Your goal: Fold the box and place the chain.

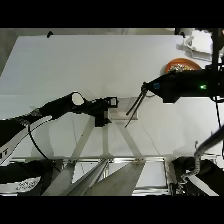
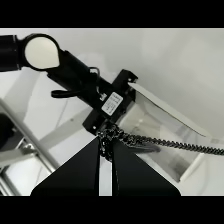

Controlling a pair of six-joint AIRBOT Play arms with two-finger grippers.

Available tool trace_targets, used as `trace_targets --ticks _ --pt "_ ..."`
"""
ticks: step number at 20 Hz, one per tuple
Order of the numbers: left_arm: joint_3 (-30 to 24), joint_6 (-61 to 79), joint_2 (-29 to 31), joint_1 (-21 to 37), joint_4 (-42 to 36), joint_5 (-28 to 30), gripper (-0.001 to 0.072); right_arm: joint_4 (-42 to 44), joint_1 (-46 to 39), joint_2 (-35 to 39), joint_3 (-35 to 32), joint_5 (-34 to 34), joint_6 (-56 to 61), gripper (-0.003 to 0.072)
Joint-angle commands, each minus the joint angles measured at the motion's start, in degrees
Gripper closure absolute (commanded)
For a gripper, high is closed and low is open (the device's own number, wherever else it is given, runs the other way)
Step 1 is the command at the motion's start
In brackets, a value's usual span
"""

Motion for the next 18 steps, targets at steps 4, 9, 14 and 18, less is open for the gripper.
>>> trace_targets --ticks 4,9,14,18 --pt "0.0 0.0 0.0 0.0 0.0 0.0 0.0437 -2.2 5.6 -4.4 -4.6 -5.6 1.5 0.0668" --pt "0.0 0.0 0.0 0.0 0.0 0.0 0.0437 -3.1 5.8 -6.0 -6.8 -7.3 1.7 0.0668" --pt "0.0 0.0 0.0 0.0 0.0 0.0 0.0437 -3.9 5.8 -6.0 -10.6 -6.6 1.7 0.0668" --pt "0.0 0.0 0.0 0.0 0.0 0.0 0.0437 -4.2 5.8 -6.0 -16.1 -10.1 1.7 0.0668"
